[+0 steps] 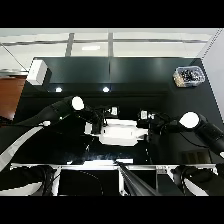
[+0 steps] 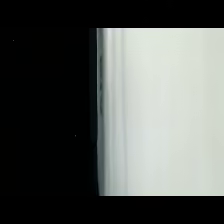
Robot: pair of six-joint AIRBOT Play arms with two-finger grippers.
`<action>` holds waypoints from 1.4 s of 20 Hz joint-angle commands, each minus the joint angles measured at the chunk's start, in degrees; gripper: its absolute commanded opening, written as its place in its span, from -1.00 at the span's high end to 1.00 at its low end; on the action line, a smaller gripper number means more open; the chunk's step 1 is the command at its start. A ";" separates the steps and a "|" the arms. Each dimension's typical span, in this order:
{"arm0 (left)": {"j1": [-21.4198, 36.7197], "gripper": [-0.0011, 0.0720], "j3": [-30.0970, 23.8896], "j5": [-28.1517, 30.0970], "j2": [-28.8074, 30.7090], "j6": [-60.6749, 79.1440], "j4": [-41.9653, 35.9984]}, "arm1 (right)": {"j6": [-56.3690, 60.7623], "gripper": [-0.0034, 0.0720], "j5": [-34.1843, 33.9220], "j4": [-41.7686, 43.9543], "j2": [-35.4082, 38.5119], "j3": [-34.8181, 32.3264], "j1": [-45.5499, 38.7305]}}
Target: Fold the box and place the chain.
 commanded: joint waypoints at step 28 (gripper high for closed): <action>-0.07 0.90 0.00 -0.76 0.04 -2.03 0.02 | 7.85 -0.94 -17.09 -7.98 3.63 -1.16 10.67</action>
